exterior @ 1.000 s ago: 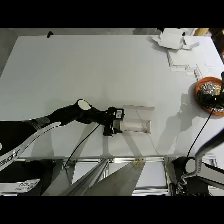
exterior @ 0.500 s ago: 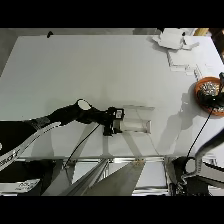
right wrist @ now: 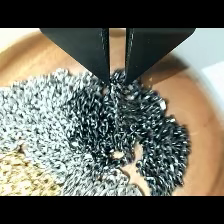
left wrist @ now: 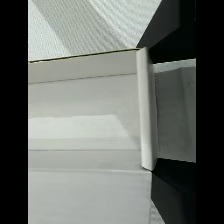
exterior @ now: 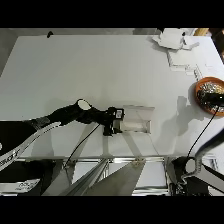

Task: Fold the box and place the chain.

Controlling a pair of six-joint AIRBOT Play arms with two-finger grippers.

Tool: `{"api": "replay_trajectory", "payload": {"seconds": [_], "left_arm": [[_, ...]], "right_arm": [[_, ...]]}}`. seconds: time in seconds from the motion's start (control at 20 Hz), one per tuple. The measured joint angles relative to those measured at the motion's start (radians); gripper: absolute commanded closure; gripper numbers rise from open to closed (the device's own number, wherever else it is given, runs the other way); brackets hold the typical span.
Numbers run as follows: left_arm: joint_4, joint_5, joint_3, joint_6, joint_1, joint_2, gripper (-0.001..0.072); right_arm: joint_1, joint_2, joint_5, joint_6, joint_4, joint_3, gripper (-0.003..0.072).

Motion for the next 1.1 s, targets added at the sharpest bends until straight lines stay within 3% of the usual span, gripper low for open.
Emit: {"api": "replay_trajectory", "payload": {"seconds": [0.45, 0.85, 1.1], "left_arm": [[0.0, 0.0, 0.0, 0.0, 0.0, 0.0, 0.0397], [0.0, 0.0, 0.0, 0.0, 0.0, 0.0, 0.0397], [0.0, 0.0, 0.0, 0.0, 0.0, 0.0, 0.0397]], "right_arm": [[0.128, 0.348, 0.206, -0.144, 0.246, 0.0, 0.0669], [0.377, 0.634, 0.442, -0.232, 0.409, 0.0, 0.0668], [0.555, 0.715, 0.547, -0.268, 0.541, 0.0, 0.0668]]}}
